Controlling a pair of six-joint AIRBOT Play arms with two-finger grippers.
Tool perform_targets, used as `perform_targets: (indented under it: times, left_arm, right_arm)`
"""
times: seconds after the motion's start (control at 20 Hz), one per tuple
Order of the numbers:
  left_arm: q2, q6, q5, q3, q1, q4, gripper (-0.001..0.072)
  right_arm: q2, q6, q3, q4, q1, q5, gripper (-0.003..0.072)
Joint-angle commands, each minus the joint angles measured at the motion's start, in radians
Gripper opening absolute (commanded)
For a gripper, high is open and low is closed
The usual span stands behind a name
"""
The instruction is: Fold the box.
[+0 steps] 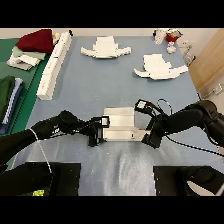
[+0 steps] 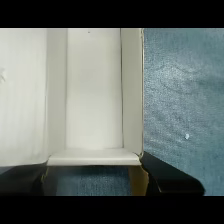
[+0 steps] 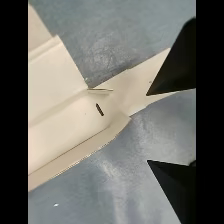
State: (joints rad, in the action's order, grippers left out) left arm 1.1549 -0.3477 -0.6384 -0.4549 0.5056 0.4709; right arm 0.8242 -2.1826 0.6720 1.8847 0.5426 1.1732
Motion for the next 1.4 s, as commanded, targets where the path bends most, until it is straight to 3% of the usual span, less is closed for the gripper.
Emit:
perform_targets:
  times: [0.0,0.2,0.35,0.4,0.55,0.65,0.7,0.9,1.15,1.2,1.25,1.35]
  left_arm:
    - [0.0,0.0,0.0,0.0,0.0,0.0,0.0513]
    - [0.0,0.0,0.001,0.0,0.0,0.0,0.0513]
    - [0.0,0.0,0.001,0.0,0.0,0.0,0.0513]
    - [0.0,0.0,0.0,0.0,0.0,0.0,0.0513]
    - [0.0,0.0,0.001,0.0,0.0,0.0,0.0513]
    - [0.0,0.0,0.001,0.0,0.0,0.0,0.0513]
    - [0.0,0.0,0.001,0.0,0.0,0.0,0.0513]
    - [0.0,0.0,0.0,0.0,0.0,0.0,0.0513]
    - [0.0,0.0,0.001,0.0,0.0,0.0,0.0512]
    - [0.0,0.0,0.0,0.0,0.0,0.0,0.0512]
    - [0.0,0.0,0.001,0.0,0.0,0.0,0.0513]
    - [0.0,0.0,0.0,0.0,0.0,0.0,0.0513]
  right_arm:
    - [0.077,-0.175,-0.023,-0.022,0.001,-0.082,0.0613]
    - [0.203,-0.311,-0.023,-0.002,0.001,-0.154,0.0613]
    - [0.228,-0.383,-0.023,0.005,0.001,-0.209,0.0582]
    - [0.227,-0.406,-0.023,0.01,0.001,-0.22,0.0533]
    - [0.227,-0.43,-0.023,0.058,0.001,-0.223,0.0279]
    - [0.227,-0.468,-0.023,0.105,0.001,-0.224,0.0159]
    - [0.227,-0.491,-0.023,0.122,0.001,-0.235,0.0158]
    - [0.234,-0.582,-0.023,0.21,0.003,-0.269,0.0158]
    - [0.267,-0.585,-0.023,0.211,0.04,-0.296,0.0184]
    - [0.272,-0.585,-0.024,0.215,0.043,-0.299,0.04]
    - [0.274,-0.585,-0.024,0.215,0.045,-0.299,0.0551]
    - [0.273,-0.585,-0.024,0.214,0.045,-0.295,0.0594]
